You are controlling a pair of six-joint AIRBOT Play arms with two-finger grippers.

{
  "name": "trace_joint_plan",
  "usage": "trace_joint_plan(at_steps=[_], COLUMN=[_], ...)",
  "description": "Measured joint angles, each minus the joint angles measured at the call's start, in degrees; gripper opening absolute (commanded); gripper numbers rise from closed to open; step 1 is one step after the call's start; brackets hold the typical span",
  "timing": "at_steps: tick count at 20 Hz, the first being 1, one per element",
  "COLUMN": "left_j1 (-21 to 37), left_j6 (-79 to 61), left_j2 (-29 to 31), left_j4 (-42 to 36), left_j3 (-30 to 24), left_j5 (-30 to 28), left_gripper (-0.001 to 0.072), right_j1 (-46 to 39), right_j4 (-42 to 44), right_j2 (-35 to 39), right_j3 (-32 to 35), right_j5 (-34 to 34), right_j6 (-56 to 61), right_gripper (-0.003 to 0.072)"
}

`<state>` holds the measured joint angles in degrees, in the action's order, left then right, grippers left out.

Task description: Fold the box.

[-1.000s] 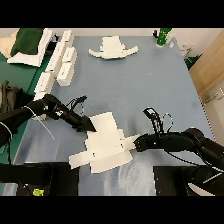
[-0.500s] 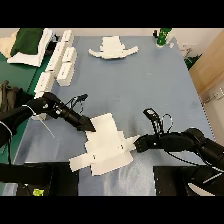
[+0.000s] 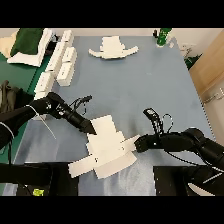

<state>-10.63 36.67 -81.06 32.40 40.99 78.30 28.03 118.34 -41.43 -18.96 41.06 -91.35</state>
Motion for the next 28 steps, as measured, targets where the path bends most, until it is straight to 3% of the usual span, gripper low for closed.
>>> trace_joint_plan(at_steps=[3,4,5,6,12,14,21,22,24,28], left_j1=[-0.1,-0.1,-0.1,-0.1,-0.1,-0.8,-11.7,-14.1,-18.4,-24.2], left_j6=[-1.4,-1.7,-1.8,-2.0,-10.2,-15.5,-29.3,-30.1,-31.6,-33.1], left_j2=[0.0,0.0,0.0,0.0,1.8,4.9,17.4,18.2,19.1,19.7], left_j4=[-0.2,-0.2,-0.6,-1.1,-4.1,-4.6,0.1,1.0,2.1,2.9], left_j3=[0.0,0.0,0.0,0.0,2.7,3.9,4.3,3.7,2.1,-1.9], left_j5=[-0.2,-0.2,-0.2,-0.3,-0.6,-2.2,-15.2,-17.4,-21.5,-31.6], left_gripper=[0.0015,0.0015,0.0016,0.0016,0.0011,0.0011,0.0011,0.0011,0.0013,0.0014], right_j1=[0.0,0.0,0.0,0.0,-2.8,-5.1,-11.3,-11.4,-11.6,-11.8], right_j4=[0.0,0.1,0.3,0.1,-10.8,-17.1,-27.2,-27.2,-26.8,-23.8], right_j2=[0.0,0.0,0.0,0.0,0.0,0.0,0.8,0.9,1.0,1.0], right_j3=[0.0,0.0,0.0,0.0,-2.4,-5.1,-15.6,-16.2,-17.0,-17.5], right_j5=[0.0,0.0,-0.2,-0.1,0.3,1.7,6.6,6.9,7.4,7.9], right_j6=[0.0,0.0,0.0,0.0,4.3,9.1,21.5,22.4,23.7,24.9], right_gripper=[0.0012,0.0083,0.0248,0.0354,0.0366,0.0451,0.0439,0.0436,0.0343,0.0342])
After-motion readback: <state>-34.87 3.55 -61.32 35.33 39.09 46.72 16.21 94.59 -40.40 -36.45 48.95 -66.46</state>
